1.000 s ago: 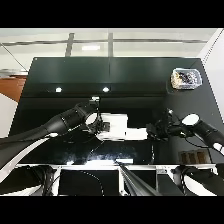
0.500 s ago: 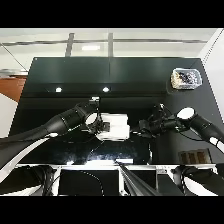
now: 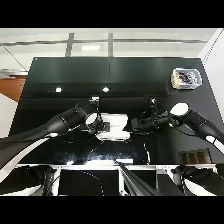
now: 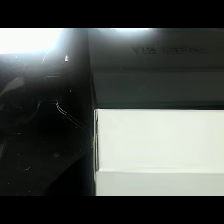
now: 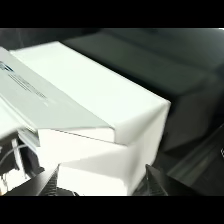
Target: Fold the box and place the chain.
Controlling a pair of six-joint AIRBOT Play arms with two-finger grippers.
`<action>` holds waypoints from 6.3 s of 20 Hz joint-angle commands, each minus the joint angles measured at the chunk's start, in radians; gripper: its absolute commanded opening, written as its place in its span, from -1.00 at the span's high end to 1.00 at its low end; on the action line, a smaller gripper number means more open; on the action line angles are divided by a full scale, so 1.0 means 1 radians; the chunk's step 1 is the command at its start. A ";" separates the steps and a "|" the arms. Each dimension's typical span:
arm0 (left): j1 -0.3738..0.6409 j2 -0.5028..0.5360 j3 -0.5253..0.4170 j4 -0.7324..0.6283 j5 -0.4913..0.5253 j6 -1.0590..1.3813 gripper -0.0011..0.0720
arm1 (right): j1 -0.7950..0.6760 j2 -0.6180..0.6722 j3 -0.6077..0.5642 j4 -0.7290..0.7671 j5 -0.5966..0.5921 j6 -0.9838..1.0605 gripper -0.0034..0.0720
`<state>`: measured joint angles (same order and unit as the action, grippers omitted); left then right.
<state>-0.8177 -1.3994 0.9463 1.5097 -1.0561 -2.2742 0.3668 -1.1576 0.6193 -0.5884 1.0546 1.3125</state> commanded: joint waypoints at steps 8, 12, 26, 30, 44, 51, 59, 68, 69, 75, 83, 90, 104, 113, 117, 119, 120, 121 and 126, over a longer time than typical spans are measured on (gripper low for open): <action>0.000 0.000 0.001 0.000 0.000 0.000 0.89 | 0.160 0.000 0.082 -0.278 -0.102 0.303 -0.37; 0.000 0.000 0.001 0.000 0.000 0.000 0.89 | 0.229 0.000 0.127 -0.437 -0.135 0.470 -0.37; 0.000 0.000 0.001 0.000 0.000 0.000 0.89 | 0.340 -0.021 0.196 -0.605 -0.137 0.719 -0.05; 0.000 0.000 0.001 0.000 0.000 0.000 0.89 | 0.380 -0.068 0.238 -0.708 -0.096 0.785 -0.05; 0.000 0.000 0.001 0.000 0.000 0.000 0.89 | 0.434 -0.190 0.320 -0.854 0.005 0.956 0.28; 0.000 0.000 0.001 0.000 0.000 0.000 0.89 | 0.447 -0.236 0.352 -0.866 0.027 0.981 0.28; 0.000 0.000 0.001 0.000 0.000 0.000 0.89 | 0.448 -0.283 0.375 -0.881 0.079 1.010 0.28; 0.000 0.000 0.001 0.000 0.000 0.000 0.89 | 0.448 -0.290 0.375 -0.869 0.064 1.011 0.68; 0.000 0.000 0.001 0.000 0.000 0.000 0.89 | 0.448 -0.290 0.375 -0.863 0.056 1.011 0.80; 0.000 0.000 0.001 0.000 0.000 0.000 0.89 | 0.448 -0.290 0.375 -0.861 0.050 1.011 0.80; 0.000 0.000 0.001 -0.003 0.000 0.000 0.89 | 0.447 -0.260 0.376 -0.890 0.094 1.002 0.05; 0.000 0.000 0.001 -0.003 0.000 0.000 0.89 | 0.447 -0.149 0.378 -0.883 0.103 0.936 0.05; 0.000 0.000 0.001 -0.003 0.000 0.000 0.89 | -0.042 0.211 0.358 -1.312 0.193 0.561 0.06; 0.000 0.000 0.001 -0.003 0.000 0.000 0.89 | -0.444 0.007 0.340 -1.289 -0.128 0.561 -1.00; 0.000 0.000 0.001 -0.004 0.000 0.000 0.89 | -0.449 -0.092 0.414 -1.286 -0.180 0.569 -1.00; 0.000 0.000 0.001 -0.004 0.000 0.000 0.89 | -0.460 -0.153 0.507 -1.266 -0.182 0.569 -1.00; 0.000 0.000 0.001 -0.004 0.000 0.000 0.89 | -0.476 -0.189 0.565 -1.236 -0.176 0.569 -1.00; 0.000 0.000 0.001 -0.004 0.000 0.000 0.89 | -0.496 -0.224 0.616 -1.198 -0.168 0.568 -1.00; 0.000 0.000 0.001 -0.003 0.000 0.000 0.89 | -0.573 -0.397 0.819 -1.105 -0.078 0.567 -1.00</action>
<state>-0.8177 -1.3994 0.9466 1.5059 -1.0565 -2.2742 -0.1707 -1.4658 1.3361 -1.7451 0.9321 1.8797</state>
